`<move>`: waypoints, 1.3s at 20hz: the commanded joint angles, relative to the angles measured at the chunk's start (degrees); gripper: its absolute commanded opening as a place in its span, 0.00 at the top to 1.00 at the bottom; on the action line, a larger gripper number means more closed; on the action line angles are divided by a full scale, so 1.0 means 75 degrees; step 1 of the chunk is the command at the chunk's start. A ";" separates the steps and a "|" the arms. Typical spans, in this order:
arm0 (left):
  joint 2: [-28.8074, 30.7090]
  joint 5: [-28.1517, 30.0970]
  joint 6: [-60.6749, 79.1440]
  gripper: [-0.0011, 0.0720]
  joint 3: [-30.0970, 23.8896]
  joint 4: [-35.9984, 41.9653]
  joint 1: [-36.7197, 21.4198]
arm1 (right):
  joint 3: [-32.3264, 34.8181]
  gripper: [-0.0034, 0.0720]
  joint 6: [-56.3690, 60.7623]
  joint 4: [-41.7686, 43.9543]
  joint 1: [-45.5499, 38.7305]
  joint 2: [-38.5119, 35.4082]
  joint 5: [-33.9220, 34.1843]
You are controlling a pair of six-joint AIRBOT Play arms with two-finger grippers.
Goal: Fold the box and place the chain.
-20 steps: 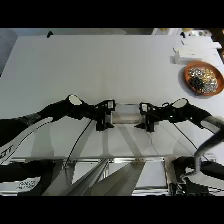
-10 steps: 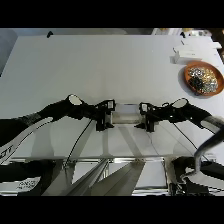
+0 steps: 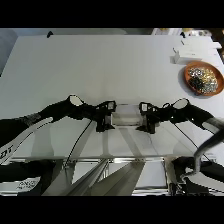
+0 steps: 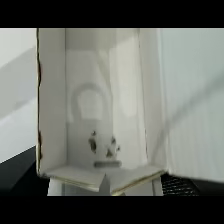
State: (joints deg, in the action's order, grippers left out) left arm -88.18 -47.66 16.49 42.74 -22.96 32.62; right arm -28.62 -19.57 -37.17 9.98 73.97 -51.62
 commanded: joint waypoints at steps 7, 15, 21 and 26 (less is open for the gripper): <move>0.0006 0.0041 -0.0003 0.62 0.0000 0.0003 -0.0006 | -0.0009 0.54 0.2174 -0.1816 -0.1078 -0.2291 -0.0032; 0.0006 0.0044 -0.0003 0.62 0.0000 0.0006 -0.0006 | -0.0003 0.93 0.1941 0.1233 -0.0670 -0.3226 -0.0332; 0.0006 0.0041 -0.0003 0.62 0.0000 0.0003 -0.0006 | -0.0006 0.93 0.1912 0.1466 0.0571 -0.1888 0.2002; 0.0006 0.0041 0.0000 0.62 0.0000 0.0006 -0.0006 | -0.0006 0.94 0.2419 0.1440 0.0478 -0.0927 0.2500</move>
